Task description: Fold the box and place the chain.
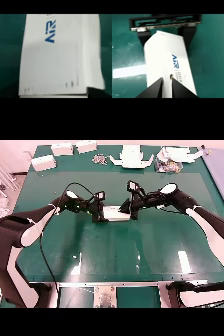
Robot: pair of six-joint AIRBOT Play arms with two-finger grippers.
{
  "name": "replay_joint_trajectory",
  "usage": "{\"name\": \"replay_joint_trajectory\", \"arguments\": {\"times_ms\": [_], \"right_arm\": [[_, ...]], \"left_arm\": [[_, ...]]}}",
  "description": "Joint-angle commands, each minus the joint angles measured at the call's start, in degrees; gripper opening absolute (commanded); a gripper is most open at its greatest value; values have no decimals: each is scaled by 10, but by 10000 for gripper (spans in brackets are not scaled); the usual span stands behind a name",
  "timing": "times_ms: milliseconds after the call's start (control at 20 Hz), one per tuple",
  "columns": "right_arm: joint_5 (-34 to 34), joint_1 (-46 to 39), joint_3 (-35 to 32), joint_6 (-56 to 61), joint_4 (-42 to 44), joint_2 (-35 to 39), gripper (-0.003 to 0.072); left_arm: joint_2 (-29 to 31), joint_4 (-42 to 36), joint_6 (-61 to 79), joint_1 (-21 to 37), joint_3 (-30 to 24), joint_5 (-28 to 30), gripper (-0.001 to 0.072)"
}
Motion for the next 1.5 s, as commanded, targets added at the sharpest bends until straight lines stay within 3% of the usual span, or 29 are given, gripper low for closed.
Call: {"name": "replay_joint_trajectory", "arguments": {"times_ms": [0, 50, 200, 950, 1150, 1450], "right_arm": [[-7, -1, 4, -24, 23, 19, 152], [-12, -1, 7, -24, 23, 24, 157], [-12, 0, 7, -24, 23, 27, 266], [9, 5, 7, -61, 23, -19, 271], [-6, 6, 7, -77, 27, -24, 214], [-27, 5, 9, -103, 47, -24, 210]], "left_arm": [[0, -1, -1, 0, 0, 2, 469], [0, -1, -1, -1, 0, 2, 469], [0, -1, -1, 0, 0, 1, 469], [0, -1, -1, 0, 0, 1, 469], [0, -1, -1, 0, 0, 2, 469], [0, -1, -1, 0, 0, 2, 469]]}}
